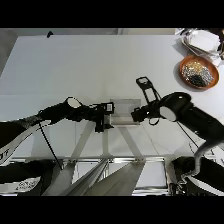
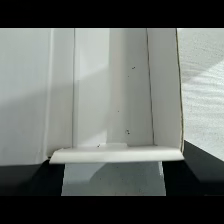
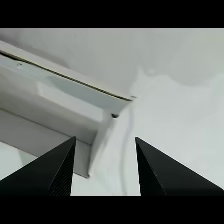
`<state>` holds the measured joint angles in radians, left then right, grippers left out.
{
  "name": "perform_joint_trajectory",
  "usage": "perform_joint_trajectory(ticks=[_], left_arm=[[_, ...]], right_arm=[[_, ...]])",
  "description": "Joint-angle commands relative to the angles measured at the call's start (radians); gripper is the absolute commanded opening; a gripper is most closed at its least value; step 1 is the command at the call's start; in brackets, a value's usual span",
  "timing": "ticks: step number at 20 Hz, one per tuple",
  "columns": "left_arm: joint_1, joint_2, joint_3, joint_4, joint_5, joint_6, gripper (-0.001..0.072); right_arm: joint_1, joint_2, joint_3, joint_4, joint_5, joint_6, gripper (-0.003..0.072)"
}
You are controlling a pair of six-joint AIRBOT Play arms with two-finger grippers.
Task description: Fold the box and place the chain.
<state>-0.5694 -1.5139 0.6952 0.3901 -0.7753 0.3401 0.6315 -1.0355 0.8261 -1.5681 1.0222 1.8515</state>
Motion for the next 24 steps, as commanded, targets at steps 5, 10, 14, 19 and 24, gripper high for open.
perform_joint_trajectory(ticks=[5,10,14,19,24], left_arm=[[0.000,0.001,0.000,0.000,0.000,0.000,0.0211],[0.000,0.001,0.000,0.000,0.001,0.000,0.0210],[0.000,0.001,0.000,0.000,0.000,0.000,0.0210],[0.000,0.001,0.000,0.000,0.001,0.000,0.0210],[0.000,0.001,0.000,0.000,0.000,0.000,0.0210]], right_arm=[[-0.467,0.025,0.182,-0.007,0.018,-0.303,0.0385],[-0.880,-0.224,0.256,0.027,-0.168,-0.378,0.0384],[-1.005,-0.525,0.525,0.024,-0.018,-0.396,0.0385],[-1.028,-0.715,0.705,-0.008,0.034,-0.346,0.0382],[-1.030,-0.765,0.705,-0.036,-0.002,-0.303,0.0379]])
